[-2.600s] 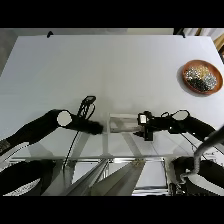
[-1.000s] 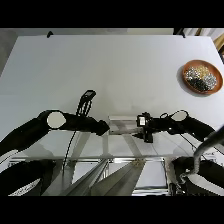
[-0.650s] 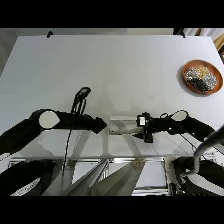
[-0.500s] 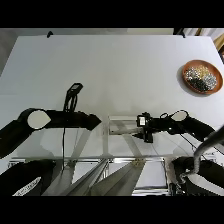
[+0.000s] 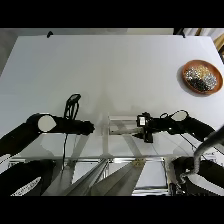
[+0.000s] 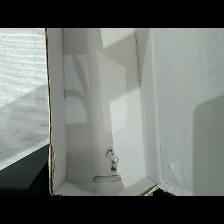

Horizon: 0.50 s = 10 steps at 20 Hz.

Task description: Fold the box and place the chain.

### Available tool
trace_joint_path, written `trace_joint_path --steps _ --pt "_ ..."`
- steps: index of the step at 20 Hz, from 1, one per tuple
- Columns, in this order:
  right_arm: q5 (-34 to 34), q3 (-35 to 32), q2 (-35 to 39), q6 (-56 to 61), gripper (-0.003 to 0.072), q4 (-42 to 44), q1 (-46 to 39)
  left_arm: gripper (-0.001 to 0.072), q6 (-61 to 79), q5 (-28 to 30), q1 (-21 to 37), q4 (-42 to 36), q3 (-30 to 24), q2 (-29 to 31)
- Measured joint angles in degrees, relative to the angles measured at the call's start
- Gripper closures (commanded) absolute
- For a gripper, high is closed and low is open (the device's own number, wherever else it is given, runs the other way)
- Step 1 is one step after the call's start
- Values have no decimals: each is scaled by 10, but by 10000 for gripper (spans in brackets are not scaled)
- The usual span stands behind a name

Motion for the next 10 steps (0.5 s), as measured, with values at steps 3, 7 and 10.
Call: trace_joint_path --steps 3,7,10 --pt "0 0 0 0 346 0 0 477 25 35 -33 -43 -4 -44" --pt "0 0 0 0 346 0 0 477 39 56 -52 -71 -6 -68" --pt "0 0 0 0 346 0 0 475 52 74 -61 -96 -4 -59"
